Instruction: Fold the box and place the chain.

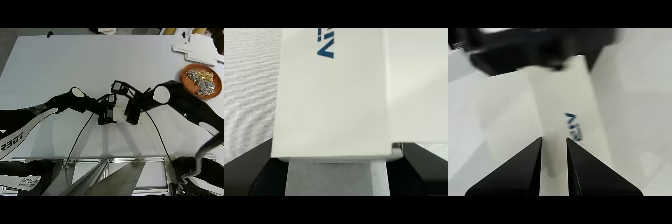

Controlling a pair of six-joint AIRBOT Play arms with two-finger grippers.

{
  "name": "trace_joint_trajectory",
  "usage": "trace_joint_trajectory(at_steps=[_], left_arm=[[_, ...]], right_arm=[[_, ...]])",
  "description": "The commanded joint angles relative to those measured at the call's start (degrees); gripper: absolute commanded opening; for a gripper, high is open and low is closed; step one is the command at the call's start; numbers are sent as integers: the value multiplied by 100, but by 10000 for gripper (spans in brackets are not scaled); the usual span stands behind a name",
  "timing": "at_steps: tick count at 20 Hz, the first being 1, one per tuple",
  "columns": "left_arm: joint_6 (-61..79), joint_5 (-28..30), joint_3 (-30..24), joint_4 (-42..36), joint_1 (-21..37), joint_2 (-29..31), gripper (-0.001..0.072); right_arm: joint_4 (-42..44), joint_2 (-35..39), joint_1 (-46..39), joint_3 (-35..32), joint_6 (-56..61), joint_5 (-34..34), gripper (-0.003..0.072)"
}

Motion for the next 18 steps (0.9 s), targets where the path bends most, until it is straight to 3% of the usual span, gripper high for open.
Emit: trace_joint_trajectory(at_steps=[1,3,9,18], left_arm=[[2,2,7,0,2,4,209],[0,2,7,0,2,4,209],[0,0,7,0,2,4,209],[2,2,7,0,2,4,209]], right_arm=[[2,160,343,-175,-66,-136,182],[-7,223,404,-175,-68,-245,257],[-507,225,404,-177,-15,-431,261],[-339,201,404,-205,-44,-507,277]])
